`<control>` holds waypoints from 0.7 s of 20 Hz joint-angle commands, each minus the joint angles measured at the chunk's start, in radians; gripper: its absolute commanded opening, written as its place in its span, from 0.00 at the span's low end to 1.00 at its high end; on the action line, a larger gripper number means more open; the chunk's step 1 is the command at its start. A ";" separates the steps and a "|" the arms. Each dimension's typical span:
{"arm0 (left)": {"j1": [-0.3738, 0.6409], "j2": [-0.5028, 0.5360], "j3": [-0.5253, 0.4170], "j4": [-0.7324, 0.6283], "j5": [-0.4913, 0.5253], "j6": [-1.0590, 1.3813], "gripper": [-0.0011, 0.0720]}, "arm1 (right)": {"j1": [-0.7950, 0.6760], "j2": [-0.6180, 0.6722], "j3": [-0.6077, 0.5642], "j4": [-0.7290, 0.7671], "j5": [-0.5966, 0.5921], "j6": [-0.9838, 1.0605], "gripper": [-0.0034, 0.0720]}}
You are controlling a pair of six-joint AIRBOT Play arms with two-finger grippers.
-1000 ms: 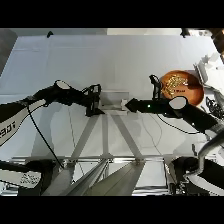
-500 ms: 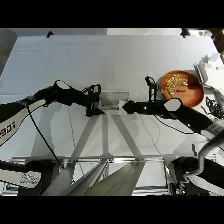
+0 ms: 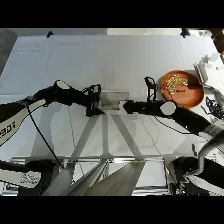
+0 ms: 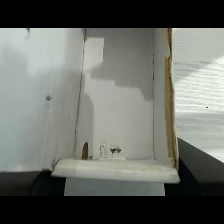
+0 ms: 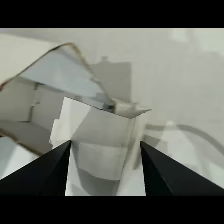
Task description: Fold the box and place the chain.
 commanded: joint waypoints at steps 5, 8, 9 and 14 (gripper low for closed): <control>0.000 0.000 0.000 0.000 0.000 0.000 0.37 | 0.002 -0.001 0.038 -0.215 0.001 0.166 0.67; 0.000 0.000 0.000 0.000 0.000 0.000 0.37 | 0.023 -0.002 0.096 -0.297 0.070 0.166 0.68; 0.000 0.000 0.000 0.000 0.000 0.000 0.37 | 0.036 -0.004 0.111 -0.356 0.104 0.171 0.68; 0.000 0.000 0.000 0.000 0.000 0.000 0.37 | 0.104 -0.063 0.141 -0.502 0.145 0.348 0.68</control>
